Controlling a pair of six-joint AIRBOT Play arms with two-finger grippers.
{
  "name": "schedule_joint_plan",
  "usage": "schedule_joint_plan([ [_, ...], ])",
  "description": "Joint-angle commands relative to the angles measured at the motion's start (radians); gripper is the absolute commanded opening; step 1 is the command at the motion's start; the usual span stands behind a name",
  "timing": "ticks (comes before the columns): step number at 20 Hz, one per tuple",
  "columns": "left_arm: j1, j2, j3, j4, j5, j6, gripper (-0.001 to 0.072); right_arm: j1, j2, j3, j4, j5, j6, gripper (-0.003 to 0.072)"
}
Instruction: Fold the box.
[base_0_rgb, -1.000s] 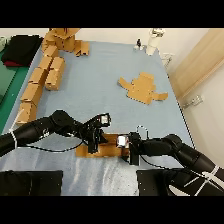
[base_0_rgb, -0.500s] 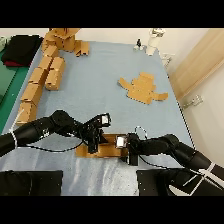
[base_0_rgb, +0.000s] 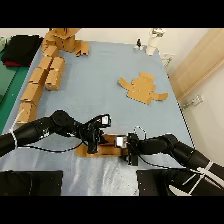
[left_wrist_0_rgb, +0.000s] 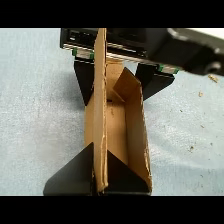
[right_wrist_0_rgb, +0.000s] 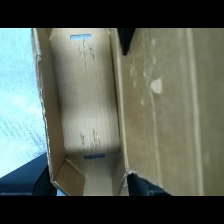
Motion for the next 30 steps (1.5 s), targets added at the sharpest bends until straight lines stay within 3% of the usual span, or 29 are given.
schedule_joint_plan([
  [1,0.001,0.0,0.001,0.0,0.004,0.0,0.0013,0.001,0.001,0.003,-0.003,-0.002,-0.001,0.0498],
  [30,0.001,0.0,0.0,-0.004,-0.011,-0.001,0.0013,0.002,0.001,0.003,-0.004,-0.002,-0.001,0.0499],
])
